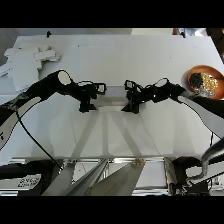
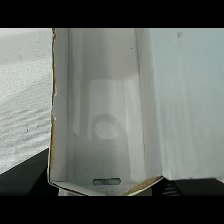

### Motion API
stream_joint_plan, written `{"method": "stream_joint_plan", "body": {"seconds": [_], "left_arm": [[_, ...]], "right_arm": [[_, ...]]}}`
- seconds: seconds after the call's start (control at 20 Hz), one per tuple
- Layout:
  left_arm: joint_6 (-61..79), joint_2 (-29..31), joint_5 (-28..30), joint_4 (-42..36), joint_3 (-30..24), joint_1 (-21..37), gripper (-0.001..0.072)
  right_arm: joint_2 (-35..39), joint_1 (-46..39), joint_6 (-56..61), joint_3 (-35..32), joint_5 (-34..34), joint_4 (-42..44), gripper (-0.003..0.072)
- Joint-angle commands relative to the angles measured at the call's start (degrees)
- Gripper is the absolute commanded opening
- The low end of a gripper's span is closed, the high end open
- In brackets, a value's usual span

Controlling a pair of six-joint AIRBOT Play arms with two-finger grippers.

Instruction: Fold the box and place the chain.

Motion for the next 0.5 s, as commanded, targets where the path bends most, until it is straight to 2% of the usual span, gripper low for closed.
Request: {"method": "stream_joint_plan", "body": {"seconds": [0.0, 0.1, 0.2, 0.25, 0.3, 0.35, 0.45], "left_arm": [[4.2, -0.3, -0.1, -0.2, 0.1, -0.3, 0.0483], [6.6, -0.3, -0.1, -0.6, 0.1, -0.3, 0.0396], [8.2, -0.3, 0.9, -0.5, 0.1, -0.3, 0.0389], [8.2, -0.3, 2.4, -0.6, 0.1, -0.3, 0.0349], [8.2, -0.3, 4.0, -0.6, 0.1, -0.3, 0.0252], [8.2, -0.3, 5.2, -0.9, 0.1, -0.3, 0.0212], [8.2, -0.4, 5.6, -3.6, 0.1, -0.3, 0.0214]], "right_arm": [[0.0, 0.0, 0.0, 0.1, 0.0, 0.0, 0.0435], [0.0, 0.0, 0.0, 0.1, 0.0, 0.0, 0.0435], [0.0, 0.0, 0.0, 0.1, 0.0, 0.0, 0.0435], [0.0, 0.0, 0.0, 0.1, 0.0, 0.0, 0.0435], [0.0, 0.0, 0.0, 0.1, 0.0, 0.0, 0.0435], [0.0, 0.0, 0.0, 0.1, 0.0, 0.0, 0.0435], [0.0, 0.0, 0.0, 0.1, 0.0, 0.0, 0.0435]]}}
